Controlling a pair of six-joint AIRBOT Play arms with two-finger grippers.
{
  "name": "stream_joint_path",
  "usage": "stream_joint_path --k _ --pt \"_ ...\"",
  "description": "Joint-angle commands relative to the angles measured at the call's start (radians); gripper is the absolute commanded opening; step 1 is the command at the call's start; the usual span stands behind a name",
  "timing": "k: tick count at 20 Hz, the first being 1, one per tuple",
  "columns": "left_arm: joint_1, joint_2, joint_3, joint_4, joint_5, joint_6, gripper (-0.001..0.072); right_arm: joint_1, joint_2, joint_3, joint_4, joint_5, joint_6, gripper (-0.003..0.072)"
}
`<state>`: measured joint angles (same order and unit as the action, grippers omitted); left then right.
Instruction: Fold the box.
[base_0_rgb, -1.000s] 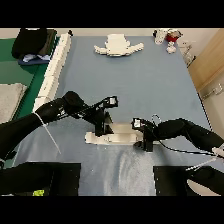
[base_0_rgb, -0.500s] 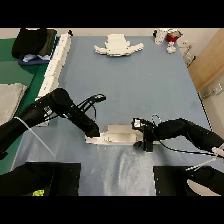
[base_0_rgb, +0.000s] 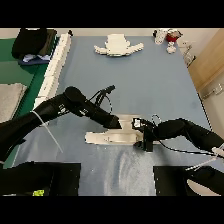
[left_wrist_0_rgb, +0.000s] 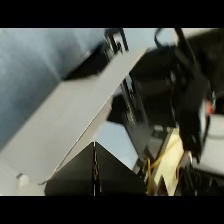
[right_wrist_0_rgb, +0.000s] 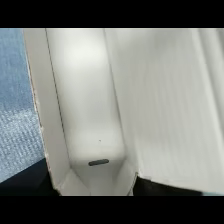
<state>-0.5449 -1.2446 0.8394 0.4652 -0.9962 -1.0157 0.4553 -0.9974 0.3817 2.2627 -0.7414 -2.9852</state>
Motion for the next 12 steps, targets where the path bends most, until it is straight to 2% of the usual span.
stream_joint_path --k 1,7,12 --pt "0.037 -0.088 0.031 -0.035 0.079 -0.034 0.0014 0.001 -0.001 -0.001 0.000 0.000 0.000 0.0499" --pt "0.039 -0.264 0.031 -0.088 0.065 -0.032 0.0014 0.001 -0.001 -0.001 0.000 0.000 0.000 0.0499" --pt "0.048 -0.275 0.033 -0.119 0.037 0.039 0.0014 0.001 -0.001 -0.001 0.000 0.000 0.000 0.0499"
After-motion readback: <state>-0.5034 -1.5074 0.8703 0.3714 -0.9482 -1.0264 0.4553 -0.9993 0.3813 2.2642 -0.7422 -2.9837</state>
